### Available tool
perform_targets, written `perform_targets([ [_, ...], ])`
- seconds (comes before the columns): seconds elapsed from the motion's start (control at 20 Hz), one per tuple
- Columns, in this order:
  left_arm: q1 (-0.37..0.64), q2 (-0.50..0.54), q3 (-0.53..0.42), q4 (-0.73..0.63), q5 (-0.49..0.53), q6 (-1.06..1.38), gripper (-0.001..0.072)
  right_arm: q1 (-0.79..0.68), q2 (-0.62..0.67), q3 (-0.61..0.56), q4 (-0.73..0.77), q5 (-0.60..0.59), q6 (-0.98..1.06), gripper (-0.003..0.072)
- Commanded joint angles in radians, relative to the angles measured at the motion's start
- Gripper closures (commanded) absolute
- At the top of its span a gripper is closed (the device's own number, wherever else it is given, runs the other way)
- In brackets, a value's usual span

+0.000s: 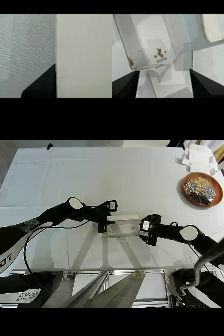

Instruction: Fold the box and place the chain.

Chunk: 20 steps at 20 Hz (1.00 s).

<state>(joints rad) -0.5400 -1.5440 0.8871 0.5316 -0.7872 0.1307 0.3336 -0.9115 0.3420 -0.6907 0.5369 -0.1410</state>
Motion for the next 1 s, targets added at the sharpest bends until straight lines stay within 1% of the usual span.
perform_targets([
  [0.0, -0.001, 0.000, 0.000, 0.000, -0.002, 0.000, 0.0697, -0.001, 0.000, 0.006, 0.050, -0.003, 0.002, -0.0001],
  [0.1, -0.001, 0.000, 0.000, 0.000, -0.002, 0.000, 0.0697, 0.004, 0.002, 0.006, 0.048, -0.007, 0.002, -0.0001],
  [0.3, -0.001, 0.000, 0.000, 0.000, -0.002, 0.000, 0.0697, 0.066, 0.011, 0.006, 0.040, -0.043, 0.002, -0.0001],
  [0.5, -0.001, 0.000, 0.000, 0.000, -0.002, 0.000, 0.0697, 0.067, 0.010, 0.006, 0.039, -0.047, 0.002, -0.0001],
  [0.65, -0.001, 0.000, 0.000, 0.000, -0.002, 0.000, 0.0697, 0.067, 0.010, 0.005, 0.024, -0.015, 0.003, -0.0001],
  [0.8, -0.001, 0.000, 0.000, 0.000, -0.002, 0.000, 0.0697, 0.067, 0.010, -0.003, -0.071, 0.024, 0.005, -0.0002],
  [0.95, -0.001, 0.000, 0.000, 0.000, -0.002, 0.000, 0.0697, 0.087, 0.028, -0.012, -0.074, 0.035, 0.017, -0.0002],
])
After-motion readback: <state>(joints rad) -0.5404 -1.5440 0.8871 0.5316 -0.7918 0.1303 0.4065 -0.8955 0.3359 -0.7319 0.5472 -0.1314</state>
